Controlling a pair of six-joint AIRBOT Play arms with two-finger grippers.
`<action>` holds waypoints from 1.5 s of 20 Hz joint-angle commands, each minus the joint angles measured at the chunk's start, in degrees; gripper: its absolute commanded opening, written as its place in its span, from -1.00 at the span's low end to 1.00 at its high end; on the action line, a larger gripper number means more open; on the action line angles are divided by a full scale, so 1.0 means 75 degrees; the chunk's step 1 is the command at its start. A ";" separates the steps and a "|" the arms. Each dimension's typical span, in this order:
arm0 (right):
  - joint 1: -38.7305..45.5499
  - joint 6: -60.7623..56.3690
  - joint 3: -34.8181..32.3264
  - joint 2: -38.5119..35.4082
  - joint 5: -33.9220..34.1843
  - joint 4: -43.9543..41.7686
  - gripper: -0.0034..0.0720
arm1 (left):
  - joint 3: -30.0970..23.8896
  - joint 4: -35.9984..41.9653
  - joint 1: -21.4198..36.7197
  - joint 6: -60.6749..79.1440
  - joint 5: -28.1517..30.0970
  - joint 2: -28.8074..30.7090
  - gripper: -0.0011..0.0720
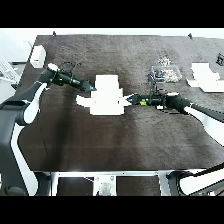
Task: Fold the box and place the chain.
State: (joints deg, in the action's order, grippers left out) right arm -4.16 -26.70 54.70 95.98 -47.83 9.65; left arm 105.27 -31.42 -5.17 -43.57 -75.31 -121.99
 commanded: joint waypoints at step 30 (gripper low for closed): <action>-0.0006 -0.0006 0.0009 0.0006 -0.0026 0.0000 -0.88 | 0.0003 0.0638 -0.0236 0.0481 0.0050 -0.0358 -0.01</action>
State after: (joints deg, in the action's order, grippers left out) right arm -4.16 -26.74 54.70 95.98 -47.92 9.69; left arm 105.27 -26.74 -6.96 -40.07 -74.85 -124.64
